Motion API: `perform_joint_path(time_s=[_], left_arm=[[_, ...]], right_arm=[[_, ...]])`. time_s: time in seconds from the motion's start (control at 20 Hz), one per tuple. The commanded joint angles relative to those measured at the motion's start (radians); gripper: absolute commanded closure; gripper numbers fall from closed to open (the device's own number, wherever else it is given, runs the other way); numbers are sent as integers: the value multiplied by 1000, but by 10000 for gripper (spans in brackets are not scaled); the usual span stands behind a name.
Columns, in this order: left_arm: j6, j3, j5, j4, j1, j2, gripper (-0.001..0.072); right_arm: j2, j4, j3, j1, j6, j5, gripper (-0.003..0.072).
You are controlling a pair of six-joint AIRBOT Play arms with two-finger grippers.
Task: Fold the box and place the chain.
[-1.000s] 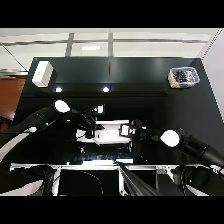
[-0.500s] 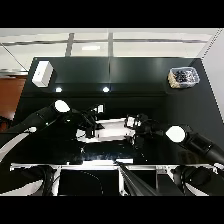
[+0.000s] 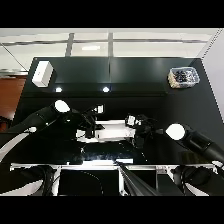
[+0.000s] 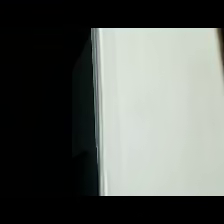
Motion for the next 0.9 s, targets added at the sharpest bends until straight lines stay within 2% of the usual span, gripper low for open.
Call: perform_joint_path(time_s=[0.0, 0.2, 0.4, 0.85], left_arm=[[2, 0, 4, -2, 0, 1, 682], [1, 0, 5, -2, 0, 1, 681], [0, 0, 4, -2, 0, 1, 681], [0, 0, 1, -2, 0, 1, 681]], right_arm=[[-43, 104, 1, -1, -172, -4, -21], [-124, 148, 1, -10, -282, 120, -20], [-172, 150, 0, -14, -371, 106, -21], [-212, 150, 0, -15, -374, 60, -14]])
